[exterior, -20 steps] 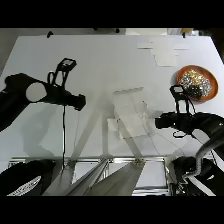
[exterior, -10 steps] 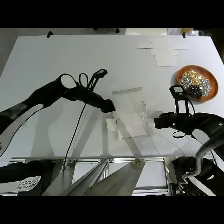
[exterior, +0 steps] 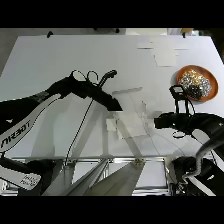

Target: Fold the box and place the chain.

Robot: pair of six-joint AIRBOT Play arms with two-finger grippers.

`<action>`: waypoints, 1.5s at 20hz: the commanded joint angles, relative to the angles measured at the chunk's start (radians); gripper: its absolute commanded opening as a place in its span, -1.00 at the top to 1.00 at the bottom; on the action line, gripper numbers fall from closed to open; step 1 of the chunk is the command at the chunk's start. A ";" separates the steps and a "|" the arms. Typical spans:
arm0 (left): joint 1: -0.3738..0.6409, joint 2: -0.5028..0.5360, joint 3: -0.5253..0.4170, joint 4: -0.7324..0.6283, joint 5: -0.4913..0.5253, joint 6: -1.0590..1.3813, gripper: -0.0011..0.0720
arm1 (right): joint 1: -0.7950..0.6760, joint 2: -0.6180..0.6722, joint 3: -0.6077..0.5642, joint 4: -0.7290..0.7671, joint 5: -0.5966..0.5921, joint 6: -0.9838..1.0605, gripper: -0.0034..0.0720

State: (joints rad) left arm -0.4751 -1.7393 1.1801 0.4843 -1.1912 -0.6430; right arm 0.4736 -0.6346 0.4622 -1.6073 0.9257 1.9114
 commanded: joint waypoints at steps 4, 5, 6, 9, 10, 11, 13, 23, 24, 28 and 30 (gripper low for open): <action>0.001 -0.024 0.006 0.028 -0.068 0.060 0.19 | 0.001 0.000 -0.001 0.000 -0.001 0.000 0.85; 0.001 -0.024 0.007 0.027 -0.068 0.080 0.35 | 0.001 0.001 -0.001 0.000 0.000 0.000 0.85; 0.001 -0.024 0.006 0.029 -0.070 0.101 0.63 | 0.001 0.000 -0.001 0.001 0.001 0.000 0.85; 0.001 -0.023 0.007 0.051 -0.070 0.153 0.96 | 0.001 0.001 -0.001 0.001 0.001 -0.001 0.85; 0.001 -0.023 0.007 0.055 -0.069 0.168 0.96 | 0.001 0.001 -0.001 0.001 0.000 0.000 0.85; 0.001 -0.023 0.007 0.056 -0.069 0.185 0.96 | 0.001 0.000 -0.001 0.002 0.000 0.000 0.85; 0.000 -0.021 0.007 0.056 -0.069 0.233 0.97 | 0.001 0.001 -0.001 0.019 -0.003 -0.001 0.85; -0.175 0.050 0.008 0.341 0.156 0.359 0.97 | 0.001 0.002 0.131 0.028 0.089 -0.252 -0.20; -0.193 0.050 0.008 0.358 0.185 0.359 0.97 | 0.001 0.002 0.131 0.011 0.110 -0.264 -0.19; -0.218 0.050 0.008 0.350 0.292 0.359 0.97 | 0.001 0.002 0.130 -0.050 0.170 -0.264 -0.19; -0.215 0.050 0.008 0.333 0.294 0.359 0.97 | 0.001 0.002 0.130 -0.050 0.170 -0.264 -0.19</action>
State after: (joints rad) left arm -0.6796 -1.6909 1.1870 0.8093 -0.9558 -0.2871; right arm 0.4736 -0.6334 0.5888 -1.6348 1.0660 1.6623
